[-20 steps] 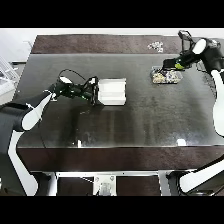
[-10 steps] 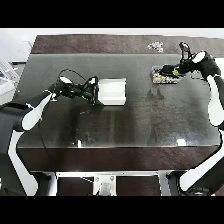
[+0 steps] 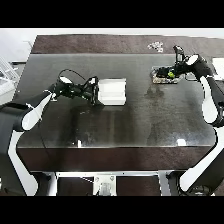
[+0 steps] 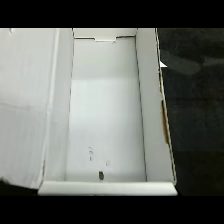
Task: Fold the box and place the chain.
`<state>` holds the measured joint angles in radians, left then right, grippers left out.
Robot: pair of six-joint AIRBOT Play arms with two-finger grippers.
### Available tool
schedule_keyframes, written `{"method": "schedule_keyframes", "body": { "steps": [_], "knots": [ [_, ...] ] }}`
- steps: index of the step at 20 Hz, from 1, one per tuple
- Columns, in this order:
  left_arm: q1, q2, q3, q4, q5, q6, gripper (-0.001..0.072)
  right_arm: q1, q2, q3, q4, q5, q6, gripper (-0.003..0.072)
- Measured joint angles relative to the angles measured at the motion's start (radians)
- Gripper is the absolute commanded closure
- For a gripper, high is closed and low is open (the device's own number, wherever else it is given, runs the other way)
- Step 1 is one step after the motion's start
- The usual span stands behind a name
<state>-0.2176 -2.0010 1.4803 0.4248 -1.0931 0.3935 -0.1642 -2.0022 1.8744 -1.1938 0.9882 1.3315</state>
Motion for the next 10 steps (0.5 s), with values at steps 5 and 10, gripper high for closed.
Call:
{"method": "schedule_keyframes", "body": {
  "steps": [5, 10],
  "knots": [
    [0.000, 0.000, 0.000, 0.000, 0.000, 0.000, 0.0222, 0.006, -0.008, 0.007, -0.049, 0.007, 0.005, 0.0538],
    [0.000, 0.000, 0.000, 0.000, 0.000, 0.000, 0.0222, 0.014, -0.002, 0.030, -0.085, 0.039, 0.019, 0.0670]
  ]
}}
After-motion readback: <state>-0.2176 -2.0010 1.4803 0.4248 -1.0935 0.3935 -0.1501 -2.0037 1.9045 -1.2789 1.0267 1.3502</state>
